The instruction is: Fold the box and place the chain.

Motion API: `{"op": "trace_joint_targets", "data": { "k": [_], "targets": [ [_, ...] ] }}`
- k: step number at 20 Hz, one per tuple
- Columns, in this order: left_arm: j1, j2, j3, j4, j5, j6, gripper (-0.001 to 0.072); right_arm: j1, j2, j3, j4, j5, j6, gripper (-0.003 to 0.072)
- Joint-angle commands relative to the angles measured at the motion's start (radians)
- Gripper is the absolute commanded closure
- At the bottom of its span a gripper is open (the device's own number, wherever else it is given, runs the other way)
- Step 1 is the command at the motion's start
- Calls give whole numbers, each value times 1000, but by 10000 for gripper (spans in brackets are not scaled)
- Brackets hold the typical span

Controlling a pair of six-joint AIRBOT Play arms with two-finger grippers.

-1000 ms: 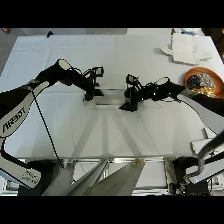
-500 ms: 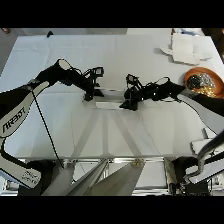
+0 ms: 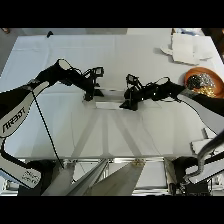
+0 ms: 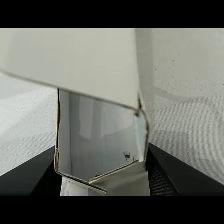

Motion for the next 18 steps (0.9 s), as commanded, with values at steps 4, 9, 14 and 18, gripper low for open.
{"op": "trace_joint_targets", "data": {
  "k": [4,9,14,18],
  "targets": [
    [0,-1,0,0,0,0,696,0,-1,0,0,0,0,379],
    [0,-1,0,-1,-3,0,696,0,-1,0,0,0,0,379],
    [0,-1,0,0,-8,0,695,0,-1,0,0,0,0,379],
    [2,1,1,-1,-7,-4,358,0,0,0,0,0,0,379]
  ]
}}
